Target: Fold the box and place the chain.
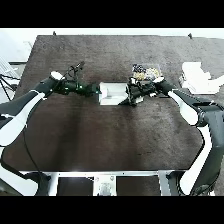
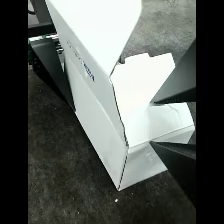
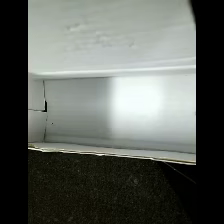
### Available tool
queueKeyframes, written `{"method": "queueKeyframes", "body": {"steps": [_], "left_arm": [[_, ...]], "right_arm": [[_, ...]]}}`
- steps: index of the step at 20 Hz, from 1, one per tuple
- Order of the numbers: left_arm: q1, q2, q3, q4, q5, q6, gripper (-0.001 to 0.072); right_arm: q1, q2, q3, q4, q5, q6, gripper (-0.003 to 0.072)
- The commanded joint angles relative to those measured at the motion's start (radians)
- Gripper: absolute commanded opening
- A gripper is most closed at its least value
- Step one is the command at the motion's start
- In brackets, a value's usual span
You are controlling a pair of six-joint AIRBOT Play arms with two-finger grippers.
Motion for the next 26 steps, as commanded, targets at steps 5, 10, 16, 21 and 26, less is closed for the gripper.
{"method": "queueKeyframes", "body": {"steps": [5, 10, 16, 21, 26], "left_arm": [[-0.044, 0.000, 0.033, 0.145, 0.015, -0.203, 0.0280], [-0.076, 0.000, 0.067, 0.263, 0.018, -0.373, 0.0280], [-0.117, 0.000, 0.123, 0.413, 0.024, -0.504, 0.0280], [-0.148, -0.009, 0.162, 0.516, 0.023, -0.613, 0.0280], [-0.177, -0.060, 0.227, 0.589, -0.037, -0.709, 0.0557]], "right_arm": [[0.001, -0.001, 0.000, 0.000, 0.000, 0.000, 0.0479], [0.001, -0.001, 0.000, 0.000, 0.000, 0.000, 0.0480], [0.001, -0.001, 0.000, 0.000, 0.000, 0.000, 0.0480], [0.001, -0.001, 0.000, 0.000, 0.000, 0.000, 0.0479], [0.001, -0.001, 0.000, 0.000, 0.000, 0.000, 0.0479]]}}
